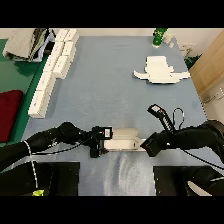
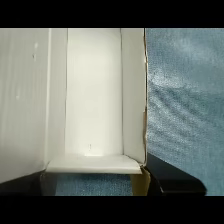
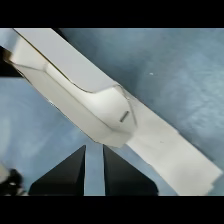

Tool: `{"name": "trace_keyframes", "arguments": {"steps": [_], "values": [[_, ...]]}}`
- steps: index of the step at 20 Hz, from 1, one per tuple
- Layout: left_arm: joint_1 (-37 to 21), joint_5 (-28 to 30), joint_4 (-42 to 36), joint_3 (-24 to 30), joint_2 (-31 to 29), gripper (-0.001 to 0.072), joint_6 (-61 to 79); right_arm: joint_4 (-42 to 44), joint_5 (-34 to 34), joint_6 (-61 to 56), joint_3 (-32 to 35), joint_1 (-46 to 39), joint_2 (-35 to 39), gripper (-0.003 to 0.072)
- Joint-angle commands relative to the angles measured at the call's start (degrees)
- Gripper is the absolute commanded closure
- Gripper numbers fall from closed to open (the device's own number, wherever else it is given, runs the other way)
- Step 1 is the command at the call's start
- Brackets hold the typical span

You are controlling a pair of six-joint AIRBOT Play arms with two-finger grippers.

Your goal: Fold the box.

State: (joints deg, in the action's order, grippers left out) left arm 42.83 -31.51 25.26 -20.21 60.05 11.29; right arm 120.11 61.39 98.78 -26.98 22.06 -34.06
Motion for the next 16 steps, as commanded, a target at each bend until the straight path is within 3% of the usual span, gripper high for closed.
{"name": "trace_keyframes", "arguments": {"steps": [1,3,9,16], "values": [[0.0,0.0,0.02,0.0,-0.04,0.0107,0.02,12.24,-11.5,-8.72,-1.01,2.32,-3.45,0.0526],[0.0,0.02,0.02,0.0,-0.04,0.0107,0.02,12.11,-15.76,-8.63,-4.04,2.34,-9.44,0.0526],[0.0,-0.07,0.02,0.0,-0.04,0.0107,0.02,7.82,-15.72,-3.58,-15.61,2.4,-30.05,0.0527],[0.0,-0.11,0.02,0.0,-0.04,0.0107,0.02,6.12,-17.0,-1.11,-16.39,2.71,-39.01,0.0534]]}}
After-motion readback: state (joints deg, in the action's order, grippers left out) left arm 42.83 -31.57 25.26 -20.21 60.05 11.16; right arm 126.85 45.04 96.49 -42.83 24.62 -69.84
